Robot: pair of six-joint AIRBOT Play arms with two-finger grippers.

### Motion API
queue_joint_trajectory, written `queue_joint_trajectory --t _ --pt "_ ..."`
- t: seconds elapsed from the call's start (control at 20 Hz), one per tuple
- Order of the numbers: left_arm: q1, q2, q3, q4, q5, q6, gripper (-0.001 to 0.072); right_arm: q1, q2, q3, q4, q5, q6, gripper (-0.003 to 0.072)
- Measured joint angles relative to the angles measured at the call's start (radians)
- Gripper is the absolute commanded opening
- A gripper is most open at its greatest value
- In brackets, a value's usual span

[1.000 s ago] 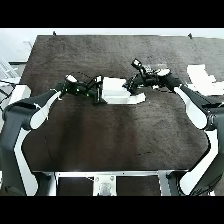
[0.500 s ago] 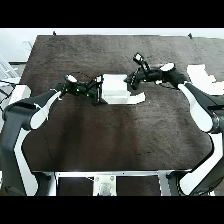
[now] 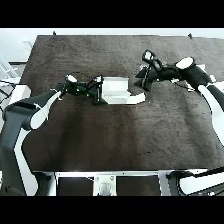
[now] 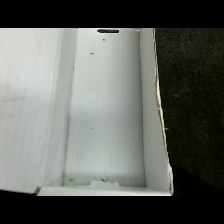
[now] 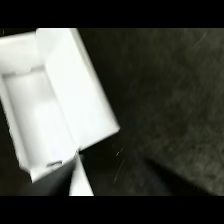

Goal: Fold the box and place the chain.

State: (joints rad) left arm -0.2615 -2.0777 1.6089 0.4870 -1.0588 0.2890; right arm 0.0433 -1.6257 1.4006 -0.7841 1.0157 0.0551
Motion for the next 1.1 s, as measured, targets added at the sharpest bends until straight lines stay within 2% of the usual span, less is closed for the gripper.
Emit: queue_joint_trajectory --t 0.35,0.4,0.45,0.65,0.7,0.85,1.1 --pt "0.0 0.0 0.0 -0.001 0.0 0.0 0.0365 0.019 -0.064 -0.091 -0.056 -0.033 -0.142 0.0565" --pt "0.0 0.0 0.0 -0.001 0.0 0.0 0.0365 0.025 -0.076 -0.094 -0.061 -0.046 -0.151 0.0536" --pt "0.0 0.0 0.0 -0.001 0.0 0.0 0.0366 0.032 -0.085 -0.095 -0.06 -0.055 -0.163 0.0444" --pt "0.0 0.0 0.0 -0.001 0.0 0.0 0.0366 0.058 -0.113 -0.098 -0.061 -0.079 -0.188 0.0404" --pt "0.0 0.0 0.0 -0.001 0.0 0.0 0.0366 0.064 -0.118 -0.099 -0.061 -0.082 -0.19 0.0333" --pt "0.0 0.0 0.0 -0.001 0.0 0.0 0.0366 0.082 -0.125 -0.099 -0.051 -0.097 -0.206 0.0212" --pt "0.0 0.0 0.0 -0.001 -0.001 0.0 0.0366 0.105 -0.129 -0.099 0.016 -0.111 -0.243 0.0213"
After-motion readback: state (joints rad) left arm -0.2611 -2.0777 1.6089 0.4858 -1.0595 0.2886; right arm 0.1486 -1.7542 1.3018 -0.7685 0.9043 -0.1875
